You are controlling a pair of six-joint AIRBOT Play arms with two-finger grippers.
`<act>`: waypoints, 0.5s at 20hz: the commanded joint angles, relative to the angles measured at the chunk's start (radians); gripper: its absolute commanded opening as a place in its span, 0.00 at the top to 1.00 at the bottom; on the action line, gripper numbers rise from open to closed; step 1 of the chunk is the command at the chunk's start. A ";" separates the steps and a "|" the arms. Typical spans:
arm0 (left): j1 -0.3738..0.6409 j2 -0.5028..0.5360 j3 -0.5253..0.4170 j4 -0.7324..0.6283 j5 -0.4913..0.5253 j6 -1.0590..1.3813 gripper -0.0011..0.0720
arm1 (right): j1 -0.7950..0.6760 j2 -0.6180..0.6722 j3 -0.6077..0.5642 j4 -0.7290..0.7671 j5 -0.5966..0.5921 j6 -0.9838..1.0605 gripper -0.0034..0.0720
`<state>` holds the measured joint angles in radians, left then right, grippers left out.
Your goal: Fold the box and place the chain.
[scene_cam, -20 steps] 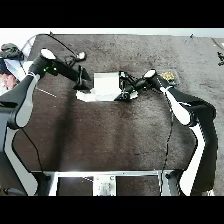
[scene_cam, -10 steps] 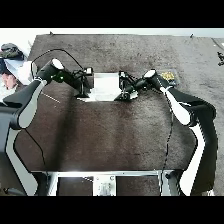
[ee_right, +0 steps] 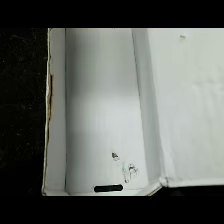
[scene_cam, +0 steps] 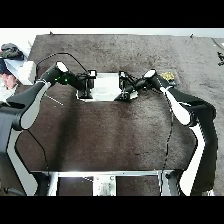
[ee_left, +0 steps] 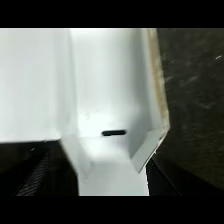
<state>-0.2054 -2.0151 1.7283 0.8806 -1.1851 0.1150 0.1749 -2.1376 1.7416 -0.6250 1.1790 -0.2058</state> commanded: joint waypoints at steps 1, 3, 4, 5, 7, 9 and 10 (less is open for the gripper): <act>-0.006 0.000 -0.001 0.003 0.011 -0.010 0.17 | 0.000 0.000 0.000 0.000 0.000 0.000 0.36; -0.006 0.000 -0.001 0.003 -0.009 -0.011 0.46 | 0.000 0.000 0.000 0.000 0.000 0.000 0.36; -0.006 0.000 -0.001 0.002 -0.026 -0.013 0.46 | 0.000 0.000 0.000 0.000 0.000 0.000 0.36; -0.006 0.000 -0.001 -0.001 -0.039 -0.012 0.58 | 0.000 0.000 0.000 0.000 0.000 0.000 0.36; -0.006 0.000 -0.001 -0.006 -0.045 -0.012 0.60 | 0.000 0.000 0.000 0.000 0.000 0.000 0.36; -0.006 0.000 -0.001 -0.011 -0.045 -0.010 0.78 | 0.000 0.000 0.000 0.000 0.000 0.000 0.36; -0.006 0.000 -0.001 -0.033 -0.045 -0.010 0.78 | 0.000 0.000 0.000 0.000 0.000 0.000 0.36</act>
